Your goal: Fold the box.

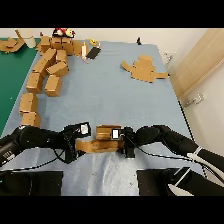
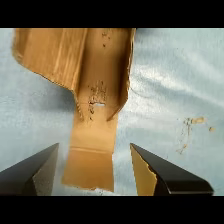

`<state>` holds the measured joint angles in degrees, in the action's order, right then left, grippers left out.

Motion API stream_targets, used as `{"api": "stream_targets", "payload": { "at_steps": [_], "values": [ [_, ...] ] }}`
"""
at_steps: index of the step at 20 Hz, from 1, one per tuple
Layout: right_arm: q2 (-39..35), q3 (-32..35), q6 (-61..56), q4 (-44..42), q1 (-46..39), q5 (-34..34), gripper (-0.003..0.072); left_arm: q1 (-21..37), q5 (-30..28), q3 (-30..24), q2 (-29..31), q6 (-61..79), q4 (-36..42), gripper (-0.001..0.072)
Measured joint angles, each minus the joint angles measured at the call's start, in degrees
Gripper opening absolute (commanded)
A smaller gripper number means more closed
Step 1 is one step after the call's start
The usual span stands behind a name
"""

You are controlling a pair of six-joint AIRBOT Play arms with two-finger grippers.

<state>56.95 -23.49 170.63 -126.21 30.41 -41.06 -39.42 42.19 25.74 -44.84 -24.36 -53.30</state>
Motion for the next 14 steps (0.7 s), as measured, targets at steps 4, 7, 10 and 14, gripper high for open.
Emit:
{"api": "stream_targets", "payload": {
  "at_steps": [4,7,10,14],
  "values": [
    [0.0,0.0,0.0,0.0,0.0,0.0,0.0474,-1.7,-2.5,-0.3,-3.9,5.3,2.0,0.0671],
    [0.0,0.0,0.0,0.0,0.0,0.0,0.0473,-2.7,-4.2,-0.3,-6.3,7.8,3.5,0.0672],
    [0.0,0.0,0.0,0.0,0.0,0.0,0.0473,-3.2,-5.7,-0.3,-7.5,10.3,6.5,0.0670],
    [0.0,0.0,0.0,0.0,0.0,0.0,0.0473,-3.3,-6.8,-0.3,-8.7,13.0,10.5,0.0658]
  ]
}}
